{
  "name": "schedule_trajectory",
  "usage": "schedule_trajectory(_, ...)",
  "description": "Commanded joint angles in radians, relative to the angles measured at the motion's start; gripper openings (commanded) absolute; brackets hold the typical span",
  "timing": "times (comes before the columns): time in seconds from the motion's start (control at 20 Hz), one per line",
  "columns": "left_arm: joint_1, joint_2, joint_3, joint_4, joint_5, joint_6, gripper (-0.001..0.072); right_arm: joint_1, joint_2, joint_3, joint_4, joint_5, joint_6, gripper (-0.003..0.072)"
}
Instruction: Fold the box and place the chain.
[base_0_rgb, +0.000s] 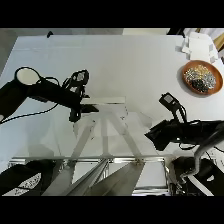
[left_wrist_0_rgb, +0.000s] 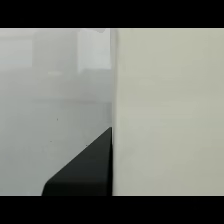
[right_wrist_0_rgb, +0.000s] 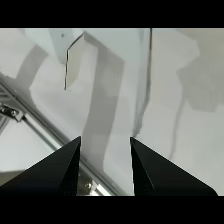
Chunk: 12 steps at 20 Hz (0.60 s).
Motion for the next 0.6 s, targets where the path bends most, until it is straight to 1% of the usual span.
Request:
schedule_trajectory(0.0,-0.023,0.127,-0.058,0.020,0.043,-0.022,-0.0006,0.000,0.060,0.001,-0.023,0.044,0.000,0.0343)
schedule_trajectory(0.1,-0.049,0.152,-0.129,0.015,0.096,0.039,-0.0003,0.000,0.060,0.000,-0.022,0.017,0.000,0.0343)
schedule_trajectory(0.2,-0.080,0.128,-0.188,-0.028,0.139,0.138,0.0001,0.001,0.060,0.000,-0.019,-0.026,0.000,0.0343)
schedule_trajectory(0.3,-0.109,0.071,-0.215,-0.050,0.189,0.233,0.0002,0.001,0.060,0.000,0.002,-0.060,-0.004,0.0343)
schedule_trajectory(0.45,-0.127,-0.046,-0.215,-0.059,0.266,0.306,0.0003,0.001,0.060,0.000,0.003,-0.080,-0.004,0.0343)
schedule_trajectory(0.55,-0.127,-0.127,-0.215,-0.074,0.299,0.327,0.0003,0.001,0.060,0.000,0.003,-0.086,-0.003,0.0343)
